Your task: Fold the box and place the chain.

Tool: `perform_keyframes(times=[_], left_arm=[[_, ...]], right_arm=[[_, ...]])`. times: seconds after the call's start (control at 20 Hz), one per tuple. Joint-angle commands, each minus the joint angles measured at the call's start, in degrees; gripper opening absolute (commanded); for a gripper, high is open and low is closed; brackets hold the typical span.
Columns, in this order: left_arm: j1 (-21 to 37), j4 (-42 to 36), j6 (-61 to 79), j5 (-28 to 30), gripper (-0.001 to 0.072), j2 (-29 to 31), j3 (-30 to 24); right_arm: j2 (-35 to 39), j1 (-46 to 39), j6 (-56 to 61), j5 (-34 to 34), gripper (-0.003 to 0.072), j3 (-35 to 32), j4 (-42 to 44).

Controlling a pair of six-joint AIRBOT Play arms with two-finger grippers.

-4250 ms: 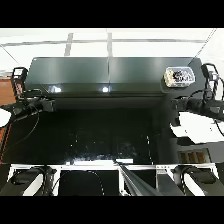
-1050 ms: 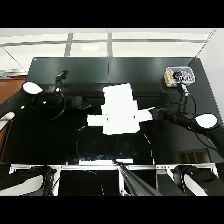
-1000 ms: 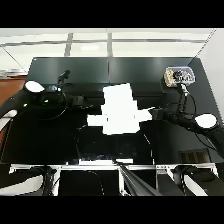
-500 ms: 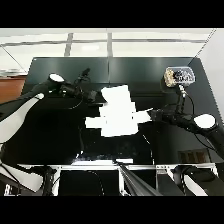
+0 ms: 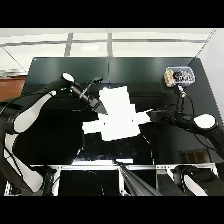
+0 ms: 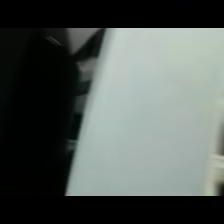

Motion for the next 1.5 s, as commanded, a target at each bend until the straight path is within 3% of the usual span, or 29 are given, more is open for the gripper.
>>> perform_keyframes(times=[0.0, 0.05, 0.1, 0.15, 0.2, 0.35, 0.45, 0.6, 0.7, 0.75, 0.85, 1.05, 1.15, 1.45], left_arm=[[-0.79, 1.44, 2.25, -1.92, 0.0247, -0.57, 2.03], [-1.18, 1.90, 2.27, -1.68, 0.0186, -0.57, 2.62], [-1.51, 3.19, 2.32, -1.42, 0.0025, -0.57, 3.56], [-1.68, 3.78, 2.23, -1.60, 0.0028, -0.55, 4.33], [-1.68, 4.39, 1.33, -1.62, 0.0026, -0.35, 5.27], [-1.73, 9.46, -2.05, -1.51, 0.0024, 3.13, 6.05], [-2.47, 12.44, -1.70, 1.33, 0.0023, 9.18, 2.32], [-4.20, 12.55, 8.90, 18.73, 0.0026, 23.08, -13.03], [-5.90, 12.48, 20.44, 31.30, 0.0030, 29.62, -22.40], [-6.71, 12.55, 24.52, 34.77, 0.0029, 30.88, -25.14], [-8.17, 13.51, 35.45, 35.50, 0.0029, 30.16, -27.32], [-11.23, 14.91, 39.63, 39.91, 0.0029, 27.30, -27.32], [-12.26, 14.91, 39.60, 42.12, 0.0029, 26.16, -27.32], [-12.74, 14.69, 39.58, 41.68, 0.0028, 25.27, -27.32]], right_arm=[[-0.04, 0.07, 0.00, 0.07, 0.0016, 0.00, -0.07], [-0.04, 0.07, 0.00, -0.02, 0.0025, 0.00, -0.26], [-0.02, 0.04, 0.00, -0.35, 0.0294, 0.04, -0.44], [-0.02, -0.02, -0.02, -0.35, 0.0646, 0.26, -0.90], [0.00, -0.17, -0.07, 0.72, 0.0720, 1.20, -2.93], [0.02, -0.52, -1.95, 11.63, 0.0719, 8.04, -16.94], [0.04, -0.52, -2.56, 16.94, 0.0715, 12.28, -26.16], [0.04, -0.52, -2.60, 15.39, 0.0715, 13.68, -30.73], [0.02, -0.37, -2.56, 11.96, 0.0715, 13.66, -26.69], [-0.02, 0.00, -4.31, 10.14, 0.0715, 13.44, -23.69], [-0.02, 1.90, -16.57, 10.38, 0.0715, 12.48, -22.14], [-0.02, 6.95, -36.35, 13.84, 0.0715, 9.07, -20.52], [-0.04, 9.35, -40.98, 12.57, 0.0715, 6.49, -20.50], [-1.01, 17.11, -47.65, 9.84, 0.0715, 0.61, -20.52]])
